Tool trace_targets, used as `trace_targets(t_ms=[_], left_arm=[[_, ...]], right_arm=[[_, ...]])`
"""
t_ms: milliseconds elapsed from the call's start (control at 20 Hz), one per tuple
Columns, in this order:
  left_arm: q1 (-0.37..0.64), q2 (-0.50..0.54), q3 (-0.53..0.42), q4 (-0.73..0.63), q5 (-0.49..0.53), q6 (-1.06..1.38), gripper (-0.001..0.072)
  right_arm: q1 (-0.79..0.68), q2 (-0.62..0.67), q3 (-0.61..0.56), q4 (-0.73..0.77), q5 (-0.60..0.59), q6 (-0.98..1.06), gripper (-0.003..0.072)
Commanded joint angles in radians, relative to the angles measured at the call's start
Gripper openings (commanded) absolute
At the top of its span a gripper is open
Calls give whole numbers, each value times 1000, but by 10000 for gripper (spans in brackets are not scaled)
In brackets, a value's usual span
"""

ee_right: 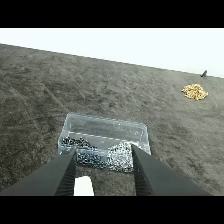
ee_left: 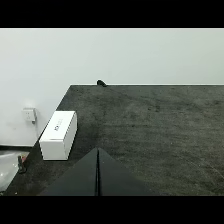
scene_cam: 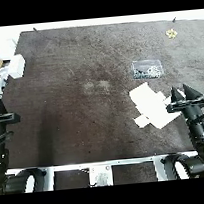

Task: Fold the box and place the chain.

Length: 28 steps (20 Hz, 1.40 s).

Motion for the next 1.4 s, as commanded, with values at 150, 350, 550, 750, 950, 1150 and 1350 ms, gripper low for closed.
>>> trace_targets(t_ms=[150, 350, 550, 750, 950, 1150, 1350], left_arm=[[1, 1, 0, 0, 0, 0, 12], [1, 1, 0, 0, 0, 0, 12], [1, 1, 0, 0, 0, 0, 12], [1, 1, 0, 0, 0, 0, 12], [1, 1, 0, 0, 0, 0, 12], [1, 1, 0, 0, 0, 0, 12], [1, 1, 0, 0, 0, 0, 12]], right_arm=[[0, 1, 1, 0, 0, 0, 385], [0, 1, 14, 1, -11, 0, 386], [0, -22, 101, 1, -8, 1, 385], [0, -205, 254, 0, -8, 0, 386], [-72, -510, 456, 3, 74, 4, 386], [-436, -866, 702, -35, 691, 216, 386], [-694, -1133, 985, -274, 1147, 465, 386]])
